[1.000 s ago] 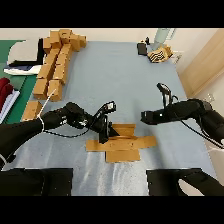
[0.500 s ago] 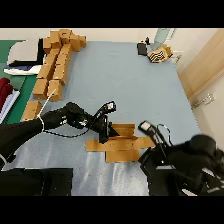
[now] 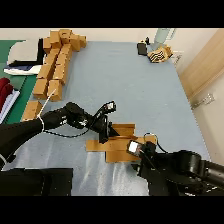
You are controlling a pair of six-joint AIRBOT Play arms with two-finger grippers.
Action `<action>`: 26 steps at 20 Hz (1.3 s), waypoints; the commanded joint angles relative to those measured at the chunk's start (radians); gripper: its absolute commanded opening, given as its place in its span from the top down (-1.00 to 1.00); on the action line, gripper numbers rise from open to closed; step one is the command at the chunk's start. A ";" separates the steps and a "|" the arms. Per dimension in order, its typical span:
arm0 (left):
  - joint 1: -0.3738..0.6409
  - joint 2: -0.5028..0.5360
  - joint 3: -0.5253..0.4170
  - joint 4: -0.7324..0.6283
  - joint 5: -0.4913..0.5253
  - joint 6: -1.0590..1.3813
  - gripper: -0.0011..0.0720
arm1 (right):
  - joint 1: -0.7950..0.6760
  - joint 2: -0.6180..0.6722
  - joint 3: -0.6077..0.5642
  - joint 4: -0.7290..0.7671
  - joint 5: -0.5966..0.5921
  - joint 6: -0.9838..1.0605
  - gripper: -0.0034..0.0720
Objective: Fold the box.
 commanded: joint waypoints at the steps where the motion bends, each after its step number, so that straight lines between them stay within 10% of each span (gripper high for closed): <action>1: 0.000 0.000 0.000 0.000 0.000 0.001 0.93 | 0.014 -0.092 -0.006 -0.025 0.074 -0.070 -0.62; 26: 0.000 0.000 0.000 0.000 0.000 0.000 0.93 | 0.012 -0.144 0.041 -0.228 0.077 0.085 -0.76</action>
